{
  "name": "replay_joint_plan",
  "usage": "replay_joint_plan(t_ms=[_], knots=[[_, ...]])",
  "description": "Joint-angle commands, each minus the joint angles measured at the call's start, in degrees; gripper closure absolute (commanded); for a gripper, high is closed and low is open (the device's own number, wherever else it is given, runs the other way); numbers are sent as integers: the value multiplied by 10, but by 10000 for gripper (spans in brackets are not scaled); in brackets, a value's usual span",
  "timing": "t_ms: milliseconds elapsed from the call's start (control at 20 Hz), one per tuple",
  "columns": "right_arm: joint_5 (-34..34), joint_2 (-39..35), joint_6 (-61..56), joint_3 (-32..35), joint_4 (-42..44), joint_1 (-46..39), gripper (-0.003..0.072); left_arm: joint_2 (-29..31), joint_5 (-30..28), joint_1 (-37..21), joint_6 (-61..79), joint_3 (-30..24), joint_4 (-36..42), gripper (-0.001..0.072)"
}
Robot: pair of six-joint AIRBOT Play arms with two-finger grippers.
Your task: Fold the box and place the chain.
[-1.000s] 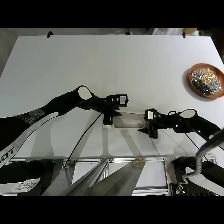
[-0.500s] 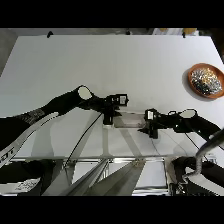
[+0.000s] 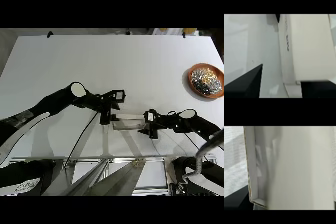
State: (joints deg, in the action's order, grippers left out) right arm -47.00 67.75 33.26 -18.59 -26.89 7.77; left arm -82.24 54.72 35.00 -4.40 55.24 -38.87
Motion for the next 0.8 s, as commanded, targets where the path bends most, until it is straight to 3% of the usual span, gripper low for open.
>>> replay_joint_plan(t_ms=[0,100,150,300,400,550,750], knots=[[0,0,-2,0,2,0,357,45,76,-21,-97,0,-97,196],[0,0,-2,0,2,0,357,74,131,-29,-152,0,-153,216],[0,0,-2,0,2,0,357,90,160,-30,-176,0,-177,289],[0,0,-2,0,2,0,357,129,223,-21,-220,0,-202,701],[0,0,-2,0,2,0,357,144,233,4,-254,0,-201,709],[0,0,-2,0,2,0,357,142,177,69,-302,0,-199,709],[0,0,-2,0,2,0,357,119,-24,141,-318,0,-160,708]])
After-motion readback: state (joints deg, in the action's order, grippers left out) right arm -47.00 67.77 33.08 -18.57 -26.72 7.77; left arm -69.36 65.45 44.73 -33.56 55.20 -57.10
